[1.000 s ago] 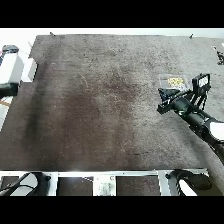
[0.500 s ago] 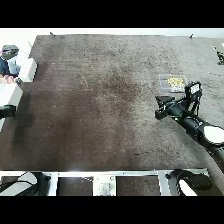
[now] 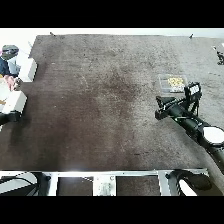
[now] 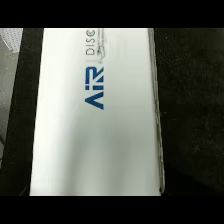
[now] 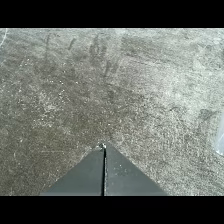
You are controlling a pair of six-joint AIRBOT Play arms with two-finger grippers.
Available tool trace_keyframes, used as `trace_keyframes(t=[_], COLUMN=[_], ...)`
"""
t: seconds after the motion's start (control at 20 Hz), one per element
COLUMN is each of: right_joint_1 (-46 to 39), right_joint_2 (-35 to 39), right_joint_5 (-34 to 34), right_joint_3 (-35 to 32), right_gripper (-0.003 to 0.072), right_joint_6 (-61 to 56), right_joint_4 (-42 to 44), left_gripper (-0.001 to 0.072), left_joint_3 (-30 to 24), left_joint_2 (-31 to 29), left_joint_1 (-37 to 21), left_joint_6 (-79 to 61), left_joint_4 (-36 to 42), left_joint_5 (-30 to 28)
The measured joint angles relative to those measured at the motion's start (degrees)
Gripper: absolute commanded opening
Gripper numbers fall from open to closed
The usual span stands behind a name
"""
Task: Fold the box and place the chain.
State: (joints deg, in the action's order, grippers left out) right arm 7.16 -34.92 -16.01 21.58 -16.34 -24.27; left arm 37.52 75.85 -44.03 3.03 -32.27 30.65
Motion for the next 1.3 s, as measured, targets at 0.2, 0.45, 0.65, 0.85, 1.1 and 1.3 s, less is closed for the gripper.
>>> trace_keyframes(t=[0.2,0.45,0.65,0.85,1.1,1.3], right_joint_1=[0.00,0.00,0.00,0.00,0.00,0.00], right_joint_2=[-0.02,0.00,0.22,4.13,11.43,15.54], right_joint_5=[0.15,0.22,0.22,2.21,7.61,10.82], right_joint_3=[0.00,0.02,0.07,0.09,-0.52,-3.41], right_gripper=[0.0011,0.0011,0.0011,0.0011,0.0010,0.0009], right_joint_6=[-0.02,0.00,0.00,-0.02,-0.57,-2.93], right_joint_4=[0.24,0.26,0.26,1.55,2.43,2.62], left_gripper=[0.0720,0.0719,0.0512,0.0006,0.0006,0.0006], left_joint_3=[0.26,2.56,5.81,9.38,8.83,1.36], left_joint_2=[0.11,-3.52,-10.73,-17.53,-24.87,-34.67], left_joint_1=[0.00,0.00,-0.02,0.02,8.52,21.70], left_joint_6=[-0.24,1.16,4.33,4.07,2.43,-4.79], left_joint_4=[-1.14,-1.62,-1.11,6.08,17.09,25.51], left_joint_5=[0.92,4.00,8.90,17.00,16.50,3.17])
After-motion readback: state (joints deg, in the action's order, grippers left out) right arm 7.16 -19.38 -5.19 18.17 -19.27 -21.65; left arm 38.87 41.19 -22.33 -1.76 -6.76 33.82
